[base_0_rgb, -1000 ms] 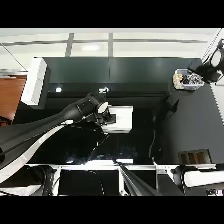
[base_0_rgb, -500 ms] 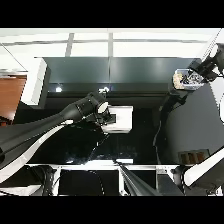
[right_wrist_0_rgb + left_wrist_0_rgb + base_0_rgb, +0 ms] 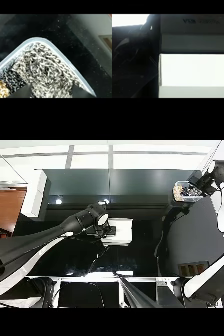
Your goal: Fold the box and place the chain.
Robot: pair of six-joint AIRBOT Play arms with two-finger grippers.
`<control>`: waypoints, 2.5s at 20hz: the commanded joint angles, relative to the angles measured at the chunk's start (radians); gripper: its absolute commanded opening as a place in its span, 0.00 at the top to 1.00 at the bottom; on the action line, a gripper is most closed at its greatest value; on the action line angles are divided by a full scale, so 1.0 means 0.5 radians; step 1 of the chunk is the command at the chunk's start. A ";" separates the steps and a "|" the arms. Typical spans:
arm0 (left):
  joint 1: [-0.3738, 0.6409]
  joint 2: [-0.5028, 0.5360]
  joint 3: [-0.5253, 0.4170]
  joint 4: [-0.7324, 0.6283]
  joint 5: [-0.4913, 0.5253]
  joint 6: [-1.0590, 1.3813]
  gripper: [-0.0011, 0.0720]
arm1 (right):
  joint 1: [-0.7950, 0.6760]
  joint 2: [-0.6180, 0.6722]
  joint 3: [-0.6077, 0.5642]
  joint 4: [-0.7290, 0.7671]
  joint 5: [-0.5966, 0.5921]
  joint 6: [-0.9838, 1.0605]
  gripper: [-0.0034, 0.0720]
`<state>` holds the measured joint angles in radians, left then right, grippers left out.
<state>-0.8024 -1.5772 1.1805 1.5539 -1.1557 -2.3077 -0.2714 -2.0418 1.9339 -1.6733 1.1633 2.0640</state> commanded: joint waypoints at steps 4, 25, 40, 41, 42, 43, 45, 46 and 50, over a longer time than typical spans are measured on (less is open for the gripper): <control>0.002 -0.001 0.002 0.001 -0.011 0.001 0.94 | -0.017 -0.015 0.061 0.045 0.213 -0.184 0.93; 0.002 -0.001 0.002 0.000 -0.008 0.000 0.94 | -0.009 1.652 0.214 1.276 0.450 -1.035 0.94; 0.002 -0.001 0.002 0.001 -0.003 0.000 0.94 | 0.738 1.942 -0.630 1.814 0.797 -1.439 0.94; 0.002 -0.001 0.002 0.001 -0.003 0.000 0.94 | 0.771 1.942 -0.693 1.845 0.788 -1.455 0.94; 0.002 -0.001 0.002 0.001 -0.004 0.001 0.94 | 0.803 1.942 -0.754 1.876 0.784 -1.478 0.94; 0.002 -0.001 0.002 0.001 -0.003 0.000 0.94 | 0.833 1.942 -0.823 1.915 0.770 -1.492 0.94; 0.002 -0.001 0.002 0.002 -0.003 0.000 0.94 | 0.897 1.941 -0.991 2.036 0.713 -1.556 0.94; 0.002 -0.001 0.002 0.002 -0.003 0.000 0.94 | 0.929 1.941 -1.077 2.078 0.658 -1.584 0.94; 0.002 -0.002 0.002 0.001 -0.003 0.000 0.94 | 1.064 1.939 -1.477 2.113 0.298 -1.672 0.94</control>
<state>-0.8024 -1.5772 1.1805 1.5543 -1.1568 -2.3077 0.2150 -1.0721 1.3231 -0.6533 1.4376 1.2675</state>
